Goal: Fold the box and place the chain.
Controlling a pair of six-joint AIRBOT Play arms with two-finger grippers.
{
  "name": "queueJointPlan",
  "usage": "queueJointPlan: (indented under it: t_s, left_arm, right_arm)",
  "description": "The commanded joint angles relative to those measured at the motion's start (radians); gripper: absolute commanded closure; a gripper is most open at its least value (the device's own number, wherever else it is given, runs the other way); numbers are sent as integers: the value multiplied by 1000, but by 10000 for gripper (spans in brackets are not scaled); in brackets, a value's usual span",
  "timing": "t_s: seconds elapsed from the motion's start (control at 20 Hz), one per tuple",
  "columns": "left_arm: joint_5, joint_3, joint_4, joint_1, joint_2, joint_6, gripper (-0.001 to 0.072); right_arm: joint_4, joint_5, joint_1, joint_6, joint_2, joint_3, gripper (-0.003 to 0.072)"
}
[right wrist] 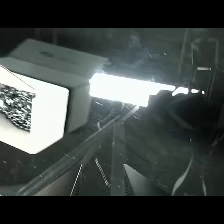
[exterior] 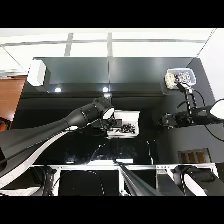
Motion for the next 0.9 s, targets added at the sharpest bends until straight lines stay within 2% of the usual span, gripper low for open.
queueJointPlan:
  t_s: [0.0, 0.05, 0.1, 0.15, 0.2, 0.3, 0.45, 0.6, 0.7, 0.75, 0.85]
  left_arm:
    - [-8, 1, -1, 0, 0, 18, 677]
    - [-18, 2, -4, 0, 3, 18, 611]
    - [-21, 2, -3, -1, 9, 22, 428]
    - [-20, 8, -3, -2, 18, 49, 347]
    - [-19, 19, 5, -2, 32, 66, 347]
    - [-15, 32, 24, -1, 77, 102, 252]
    - [-48, 18, 102, -19, 209, 212, 243]
    - [-63, -87, 238, -17, 402, 186, 243]
    - [-95, -221, 309, 66, 539, 103, 243]
    - [-86, -298, 300, 129, 603, 101, 242]
    - [0, -465, 171, 310, 722, 111, 242]
  right_arm:
    - [6, -29, 21, 12, 4, 0, 375]
    - [6, -29, 22, 12, 4, 0, 375]
    - [5, -30, 22, 12, 4, 0, 374]
    - [5, -31, 22, 12, 4, 0, 375]
    - [5, -31, 22, 12, 4, 0, 375]
    - [5, -31, 22, 12, 4, 0, 375]
    - [2, -39, 22, 12, 4, 0, 375]
    - [2, -46, 22, 12, 4, 0, 375]
    - [2, -61, 22, 12, 4, 0, 375]
    - [2, -69, 22, 12, 4, 0, 375]
    - [2, -77, 22, 12, 4, 0, 375]
